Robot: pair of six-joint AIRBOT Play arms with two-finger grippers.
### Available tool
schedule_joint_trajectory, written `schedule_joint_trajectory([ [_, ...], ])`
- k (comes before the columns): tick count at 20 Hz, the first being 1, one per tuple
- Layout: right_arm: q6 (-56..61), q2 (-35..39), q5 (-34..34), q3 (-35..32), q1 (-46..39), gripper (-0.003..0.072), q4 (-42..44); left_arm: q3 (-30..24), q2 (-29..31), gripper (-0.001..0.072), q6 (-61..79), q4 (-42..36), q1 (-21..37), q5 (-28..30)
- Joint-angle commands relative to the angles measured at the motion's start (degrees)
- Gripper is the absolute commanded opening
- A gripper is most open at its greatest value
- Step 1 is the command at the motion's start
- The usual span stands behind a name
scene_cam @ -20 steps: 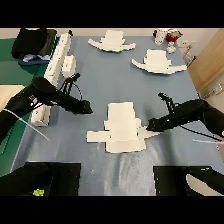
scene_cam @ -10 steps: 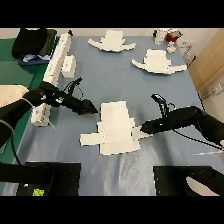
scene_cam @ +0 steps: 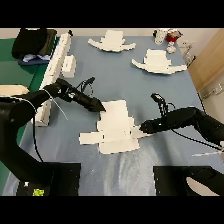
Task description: Fold the box.
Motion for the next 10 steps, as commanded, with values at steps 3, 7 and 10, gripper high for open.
schedule_joint_trajectory([
  [3,0.0,0.0,0.1,0.0,0.1,0.0004,-0.3,3.4,-2.4,0.0246,3.3,0.9,-4.9,-6.0],
  [7,0.0,0.0,0.1,0.0,0.1,0.0005,-0.4,3.4,-2.4,0.0246,3.3,1.9,-4.9,-6.1],
  [10,0.0,0.0,0.1,0.0,0.1,0.0004,-0.4,3.4,-2.4,0.0245,3.3,1.9,-4.4,-6.3],
])
